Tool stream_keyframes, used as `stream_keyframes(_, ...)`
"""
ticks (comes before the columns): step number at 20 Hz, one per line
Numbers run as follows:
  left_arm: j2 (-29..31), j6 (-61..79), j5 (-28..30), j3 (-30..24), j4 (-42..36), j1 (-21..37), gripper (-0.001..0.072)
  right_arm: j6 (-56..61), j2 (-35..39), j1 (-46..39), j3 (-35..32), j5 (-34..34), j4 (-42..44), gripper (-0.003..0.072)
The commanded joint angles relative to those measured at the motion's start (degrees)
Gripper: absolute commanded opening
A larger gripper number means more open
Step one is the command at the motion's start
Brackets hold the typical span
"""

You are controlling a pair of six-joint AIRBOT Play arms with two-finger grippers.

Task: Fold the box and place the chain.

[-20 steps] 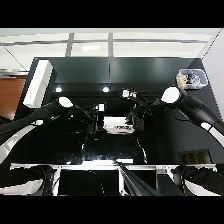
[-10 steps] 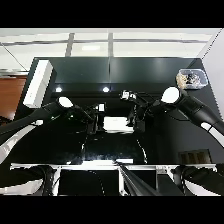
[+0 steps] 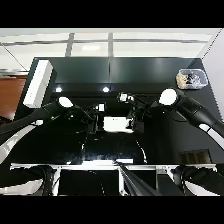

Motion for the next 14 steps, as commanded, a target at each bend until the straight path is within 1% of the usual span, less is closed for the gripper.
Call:
stream_keyframes(1, 0.0, 0.0, 0.0, 0.0, 0.0, 0.0, 0.0407, 0.0, 0.0, 0.9, 0.0, -2.8, -0.7, 0.0427)
stream_keyframes(2, 0.0, 0.0, 0.0, 0.0, 0.0, 0.0, 0.0407, 0.0, 0.0, 0.9, 0.0, -2.8, -0.8, 0.0415)
stream_keyframes(3, 0.0, 0.0, 0.0, 0.0, 0.0, 0.0, 0.0407, 0.0, 0.0, 0.9, 0.0, -2.8, -0.9, 0.0306)
stream_keyframes(14, 0.0, 0.0, 0.0, 0.0, 0.0, 0.0, 0.0407, 0.0, 0.0, 0.9, 0.0, -1.6, -0.9, 0.0301)
